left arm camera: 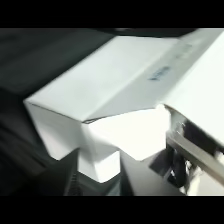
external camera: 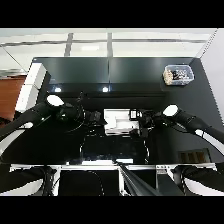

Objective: Fold the box and place the chain.

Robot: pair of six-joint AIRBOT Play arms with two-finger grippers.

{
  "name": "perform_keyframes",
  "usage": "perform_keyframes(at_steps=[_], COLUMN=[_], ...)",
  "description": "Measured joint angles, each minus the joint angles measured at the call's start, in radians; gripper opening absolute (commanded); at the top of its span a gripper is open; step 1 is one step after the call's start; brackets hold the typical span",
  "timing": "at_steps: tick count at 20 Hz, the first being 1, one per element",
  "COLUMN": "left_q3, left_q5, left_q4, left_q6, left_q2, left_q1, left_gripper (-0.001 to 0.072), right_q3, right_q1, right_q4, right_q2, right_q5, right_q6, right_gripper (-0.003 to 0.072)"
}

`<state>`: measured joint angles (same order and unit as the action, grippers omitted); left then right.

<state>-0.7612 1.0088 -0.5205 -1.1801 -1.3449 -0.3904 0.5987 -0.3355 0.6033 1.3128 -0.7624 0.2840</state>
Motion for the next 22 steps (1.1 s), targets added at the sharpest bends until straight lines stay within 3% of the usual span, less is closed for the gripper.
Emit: perform_keyframes(at_steps=[7, 18, 22], left_q3=[-0.076, -0.094, -0.146], left_q5=[-0.037, -0.085, -0.079], left_q4=[-0.245, -0.426, -0.504], left_q6=[-0.322, -0.564, -0.626], left_q2=[0.0, -0.008, -0.046], left_q1=[-0.093, -0.17, -0.221], left_gripper=[0.0271, 0.0271, 0.0272], right_q3=[0.0, 0.0, 0.0], right_q1=[0.0, 0.0, -0.001], right_q4=[-0.002, -0.001, -0.001], right_q2=[0.0, 0.0, 0.0], right_q5=[0.001, 0.001, 0.001], right_q6=[0.0, 0.001, 0.001], right_gripper=[0.0179, 0.0179, 0.0178])
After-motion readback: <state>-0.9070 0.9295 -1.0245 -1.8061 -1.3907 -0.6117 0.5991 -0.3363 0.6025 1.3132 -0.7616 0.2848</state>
